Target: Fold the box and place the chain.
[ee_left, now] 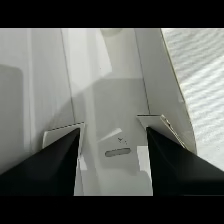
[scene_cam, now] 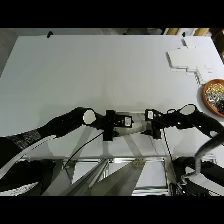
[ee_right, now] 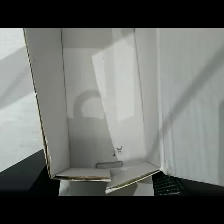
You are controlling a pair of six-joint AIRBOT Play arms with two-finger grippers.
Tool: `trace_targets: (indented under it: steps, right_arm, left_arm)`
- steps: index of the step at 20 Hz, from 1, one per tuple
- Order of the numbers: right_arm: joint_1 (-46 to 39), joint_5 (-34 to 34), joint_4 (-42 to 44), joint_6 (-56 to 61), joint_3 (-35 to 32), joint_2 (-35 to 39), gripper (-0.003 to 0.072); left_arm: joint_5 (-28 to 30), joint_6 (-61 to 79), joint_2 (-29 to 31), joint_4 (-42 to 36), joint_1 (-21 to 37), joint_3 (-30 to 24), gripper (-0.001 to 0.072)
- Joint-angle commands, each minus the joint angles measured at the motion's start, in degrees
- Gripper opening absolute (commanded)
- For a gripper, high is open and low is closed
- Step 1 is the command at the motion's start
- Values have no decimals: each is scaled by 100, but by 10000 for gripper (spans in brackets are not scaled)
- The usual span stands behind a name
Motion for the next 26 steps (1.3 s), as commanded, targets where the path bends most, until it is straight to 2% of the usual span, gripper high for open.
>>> trace_targets:
  steps: [1,4,6,8,11,14,16,19,22,23,26]
  right_arm:
    - [0,-7,13,11,-2,0,401]
    - [0,-7,13,11,-2,0,401]
    - [0,-7,13,11,-2,0,401]
    - [0,-7,13,11,-2,0,401]
    - [0,-7,13,11,-2,0,401]
    - [0,-7,13,11,-2,0,401]
    - [0,-7,13,11,-2,0,401]
    - [0,-7,13,11,-2,0,401]
    - [0,-7,13,11,-2,0,401]
    - [0,-7,13,11,-2,0,401]
    - [0,-7,13,11,-2,0,401]
  left_arm:
    - [-70,-170,122,0,-2,0,411]
    - [-352,-621,417,33,59,-2,238]
    - [-719,-977,691,181,164,-2,1]
    - [-1115,-1532,1032,535,278,-2,3]
    - [-1552,-3167,1587,1104,549,-2,3]
    - [-1808,-5097,2050,1591,986,-11,3]
    - [-1792,-6118,2216,1556,1368,-149,3]
    - [-1432,-6575,2188,822,1937,-833,3]
    - [-839,-6570,1976,-50,2194,-1585,3]
    - [-664,-6564,1851,-387,2192,-1722,3]
    - [-627,-6391,1300,-1139,2144,-1740,2]
